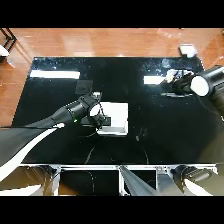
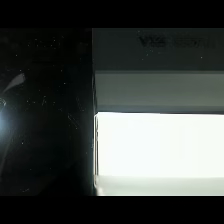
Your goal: Fold the box and place the chain.
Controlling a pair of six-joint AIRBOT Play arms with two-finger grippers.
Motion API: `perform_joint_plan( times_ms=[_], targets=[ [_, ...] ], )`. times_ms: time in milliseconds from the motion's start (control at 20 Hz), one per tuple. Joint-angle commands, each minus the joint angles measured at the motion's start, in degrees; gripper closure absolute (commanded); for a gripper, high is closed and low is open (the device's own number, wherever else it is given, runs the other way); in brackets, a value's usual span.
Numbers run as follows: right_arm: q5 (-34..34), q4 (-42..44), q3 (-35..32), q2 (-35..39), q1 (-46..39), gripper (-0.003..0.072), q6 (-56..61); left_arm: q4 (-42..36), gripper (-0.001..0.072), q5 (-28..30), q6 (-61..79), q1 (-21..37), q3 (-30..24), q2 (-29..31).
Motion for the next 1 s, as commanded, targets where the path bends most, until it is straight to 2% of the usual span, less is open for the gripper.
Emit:
perform_joint_plan(
  times_ms=[0, 150, 450, 500, 550, 650, 700, 750, 800, 950],
  targets=[
    [-7.9, 6.9, 0.4, -2.4, -12.0, -0.0028, -1.5, 0.0, 0.0685, 0.0, 0.0, 0.0, 0.0, 0.0],
    [-8.6, 15.1, 5.0, -8.7, -19.8, -0.0028, -3.7, 0.0, 0.0685, 0.0, 0.0, 0.0, 0.0, 0.0],
    [-6.2, 20.5, 20.5, -24.4, -24.3, -0.0019, -3.4, 0.0, 0.0685, 0.0, 0.0, 0.0, 0.0, 0.0],
    [-5.1, 21.2, 22.8, -26.8, -24.7, 0.0015, -1.9, 0.0, 0.0685, 0.0, 0.0, 0.0, 0.0, 0.0],
    [-4.0, 21.2, 24.9, -29.0, -25.0, 0.0109, -0.5, 0.0, 0.0685, 0.0, 0.0, 0.0, 0.0, 0.0],
    [-2.6, 21.3, 27.7, -32.5, -25.3, 0.0109, 2.1, 0.0, 0.0685, -0.1, 0.0, 0.0, 0.0, 0.0],
    [-2.4, 21.7, 28.3, -33.7, -25.3, 0.0149, 2.3, 0.0, 0.0685, -0.1, 0.0, 0.0, 0.0, 0.0],
    [-2.3, 22.2, 28.4, -34.6, -25.3, 0.0251, 3.0, 0.0, 0.0685, -0.1, 0.0, 0.0, 0.0, 0.0],
    [-2.3, 22.5, 28.4, -35.3, -25.3, 0.0274, 4.3, 0.0, 0.0685, -0.1, 0.0, 0.0, 0.0, 0.0],
    [-2.3, 25.2, 28.4, -37.0, -25.3, 0.0274, 5.0, 0.0, 0.0685, 0.0, 0.0, 0.0, 0.0, 0.0]
  ],
)
